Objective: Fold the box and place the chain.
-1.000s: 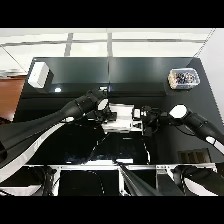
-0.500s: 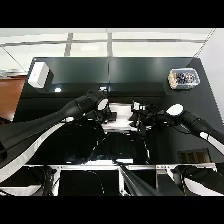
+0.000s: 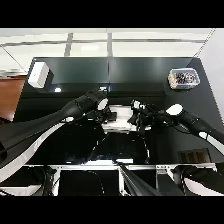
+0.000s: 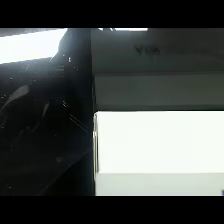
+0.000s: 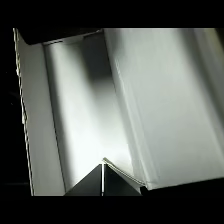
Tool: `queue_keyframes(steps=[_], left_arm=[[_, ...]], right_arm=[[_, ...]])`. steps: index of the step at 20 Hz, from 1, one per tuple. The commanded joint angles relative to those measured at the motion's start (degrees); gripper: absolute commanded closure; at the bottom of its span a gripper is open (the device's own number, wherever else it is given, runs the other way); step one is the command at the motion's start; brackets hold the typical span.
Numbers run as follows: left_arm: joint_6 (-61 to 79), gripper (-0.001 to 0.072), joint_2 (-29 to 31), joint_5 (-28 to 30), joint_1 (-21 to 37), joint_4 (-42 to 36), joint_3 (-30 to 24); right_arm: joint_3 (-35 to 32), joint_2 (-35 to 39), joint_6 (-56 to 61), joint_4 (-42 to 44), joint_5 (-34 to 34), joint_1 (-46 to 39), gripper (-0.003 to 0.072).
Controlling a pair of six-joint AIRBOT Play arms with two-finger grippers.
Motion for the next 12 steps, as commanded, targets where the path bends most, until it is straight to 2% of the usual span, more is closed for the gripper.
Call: queue_keyframes(steps=[1, 4, 6, 9, 12], left_arm=[[-0.04, 0.0686, 0.00, 0.02, 0.37, -0.11, 0.04], [-0.02, 0.0686, 0.00, -0.33, 0.59, -0.11, 0.04], [0.00, 0.0686, 0.00, -0.33, 0.57, -0.15, 0.04], [-0.02, 0.0685, 0.00, -0.35, 0.57, -0.13, 0.04], [-0.02, 0.0686, 0.00, -0.37, 0.57, -0.13, 0.04]], right_arm=[[0.26, 2.69, 23.06, -1.53, 2.93, -2.32, 0.0674], [2.14, 9.14, 40.81, -10.19, 14.88, -9.57, 0.0674], [2.10, 14.21, 48.33, -13.92, 17.44, -17.20, 0.0674], [-1.05, 15.78, 59.84, -15.91, 14.71, -26.14, 0.0674], [-4.57, 15.02, 72.72, -17.97, 8.63, -31.78, 0.0673]])
